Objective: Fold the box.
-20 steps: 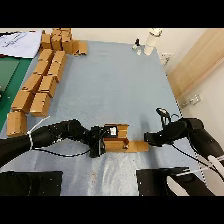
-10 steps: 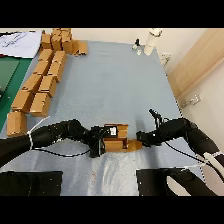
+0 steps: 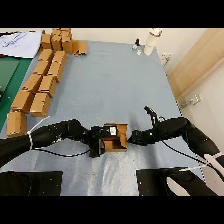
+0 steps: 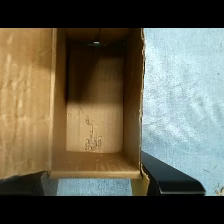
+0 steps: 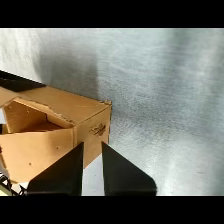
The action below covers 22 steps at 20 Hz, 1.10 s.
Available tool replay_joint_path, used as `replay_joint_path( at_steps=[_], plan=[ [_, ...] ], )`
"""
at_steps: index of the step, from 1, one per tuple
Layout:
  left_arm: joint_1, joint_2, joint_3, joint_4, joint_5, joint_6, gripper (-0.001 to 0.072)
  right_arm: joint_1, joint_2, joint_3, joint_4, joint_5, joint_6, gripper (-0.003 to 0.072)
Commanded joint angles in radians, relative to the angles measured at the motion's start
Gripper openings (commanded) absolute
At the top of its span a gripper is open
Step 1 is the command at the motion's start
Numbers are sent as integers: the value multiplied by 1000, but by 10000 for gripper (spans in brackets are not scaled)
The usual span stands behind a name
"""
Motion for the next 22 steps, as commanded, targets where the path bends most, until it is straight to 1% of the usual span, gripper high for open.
replay_joint_path(
  at_steps=[1, 2, 6, 10, 12, 13, 15, 18, 22],
  plan=[
    [0, 1, 1, 0, 0, 3, 511, 6, 31, 16, -16, 1, -1, 253],
    [0, 1, 1, 0, 0, 3, 510, 6, 39, 20, -28, 1, 0, 281],
    [0, 1, 1, 0, 0, 3, 510, 6, 45, 32, -77, -5, 26, 282],
    [0, 1, 1, 0, 0, 3, 510, 7, 61, 36, -64, -15, 25, 284],
    [0, 1, 1, 0, 0, 3, 511, 8, 63, 35, -63, -31, 25, 355],
    [0, 1, 1, 0, 0, 3, 510, 20, 62, 35, -64, -31, 25, 361],
    [0, 1, 1, 0, 0, 3, 510, 71, 62, 35, -76, 14, 45, 361],
    [0, 1, 1, 0, 0, 3, 510, 181, 61, 35, -199, 64, 200, 361],
    [0, 1, 1, 0, 0, 3, 510, 355, 58, 43, -358, 133, 495, 361]
  ],
)
